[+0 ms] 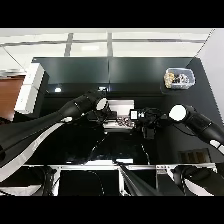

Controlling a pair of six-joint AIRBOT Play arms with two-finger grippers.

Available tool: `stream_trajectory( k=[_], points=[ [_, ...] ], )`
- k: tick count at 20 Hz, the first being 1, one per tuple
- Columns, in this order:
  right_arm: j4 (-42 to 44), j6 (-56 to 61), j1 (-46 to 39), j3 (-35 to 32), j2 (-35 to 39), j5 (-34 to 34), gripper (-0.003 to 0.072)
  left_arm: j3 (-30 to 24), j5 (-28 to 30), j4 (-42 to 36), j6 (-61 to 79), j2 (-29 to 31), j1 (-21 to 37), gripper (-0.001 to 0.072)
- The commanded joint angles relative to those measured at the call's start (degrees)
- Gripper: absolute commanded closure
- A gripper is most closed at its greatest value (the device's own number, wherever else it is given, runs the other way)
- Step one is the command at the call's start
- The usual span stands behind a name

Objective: Fold the box and place the chain.

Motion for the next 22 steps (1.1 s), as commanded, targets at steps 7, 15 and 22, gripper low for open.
stream_trajectory(
  k=[7, 15, 22],
  points=[
    [1.1, 3.0, 0.1, 0.0, 0.0, -3.6, 0.0444, 0.0, 0.0, 0.0, 0.0, 0.0, 0.0, 0.0676],
    [-5.8, 15.5, 0.1, 0.0, 2.0, -4.2, 0.066, 0.0, 0.0, 0.0, 0.0, 0.0, 0.0, 0.0676],
    [-5.6, 38.5, 0.1, 8.4, 11.8, -1.6, 0.066, 0.0, 0.0, 0.0, 0.0, 0.0, 0.0, 0.0676]
  ],
)
